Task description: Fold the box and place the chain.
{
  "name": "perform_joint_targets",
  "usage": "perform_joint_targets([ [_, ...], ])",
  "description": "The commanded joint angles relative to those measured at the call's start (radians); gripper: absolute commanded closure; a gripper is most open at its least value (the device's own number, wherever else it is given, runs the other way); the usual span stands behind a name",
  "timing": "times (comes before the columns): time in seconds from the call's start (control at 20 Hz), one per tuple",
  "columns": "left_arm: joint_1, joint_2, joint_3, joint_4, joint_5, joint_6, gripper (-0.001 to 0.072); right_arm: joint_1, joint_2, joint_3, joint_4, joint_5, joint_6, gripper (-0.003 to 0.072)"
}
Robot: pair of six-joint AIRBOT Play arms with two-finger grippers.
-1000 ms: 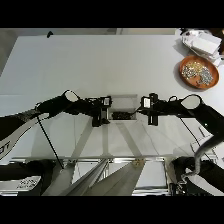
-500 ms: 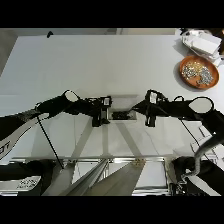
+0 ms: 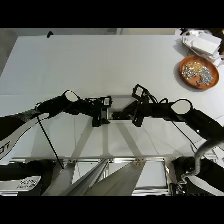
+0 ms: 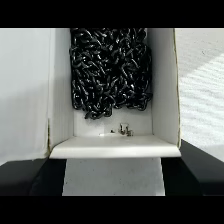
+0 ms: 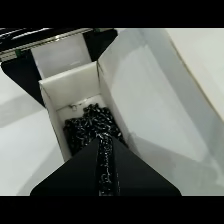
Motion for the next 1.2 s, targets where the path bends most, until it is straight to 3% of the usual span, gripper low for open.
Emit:
perform_joint_targets([
  [0.0, 0.0, 0.001, 0.0, 0.0, 0.0, 0.0, 0.0559, 0.008, -0.029, 0.0, -0.001, 0.014, 0.093, 0.0543],
  [0.05, 0.0, 0.001, 0.0, 0.0, 0.0, 0.0, 0.0559, 0.008, -0.029, 0.0, -0.001, 0.016, 0.109, 0.0491],
  [0.25, 0.0, 0.001, 0.0, 0.0, 0.0, 0.0, 0.0559, 0.005, -0.029, 0.069, -0.014, 0.097, 0.2, 0.0488],
  [0.35, 0.0, 0.001, 0.0, 0.0, 0.0, 0.0, 0.0559, -0.013, -0.029, 0.166, -0.054, 0.167, 0.259, 0.0554],
  [0.4, 0.0, 0.001, 0.0, 0.0, 0.0, 0.0, 0.0559, -0.028, -0.029, 0.226, -0.09, 0.215, 0.28, 0.0667],
  [0.55, 0.0, 0.001, 0.0, 0.0, 0.0, 0.0, 0.0559, -0.045, -0.03, 0.364, -0.238, 0.244, 0.354, 0.0667],
  [0.7, 0.0, 0.001, 0.0, 0.0, 0.0, 0.0, 0.0559, -0.045, -0.045, 0.422, -0.33, 0.136, 0.412, 0.067],
  [0.9, 0.0, 0.001, 0.0, 0.0, 0.0, 0.0, 0.0559, -0.045, -0.186, 0.503, -0.383, 0.141, 0.463, 0.067],
  [1.15, 0.0, 0.001, 0.0, 0.0, 0.0, 0.0, 0.0559, -0.045, -0.321, 0.571, -0.412, 0.267, 0.466, 0.067],
])
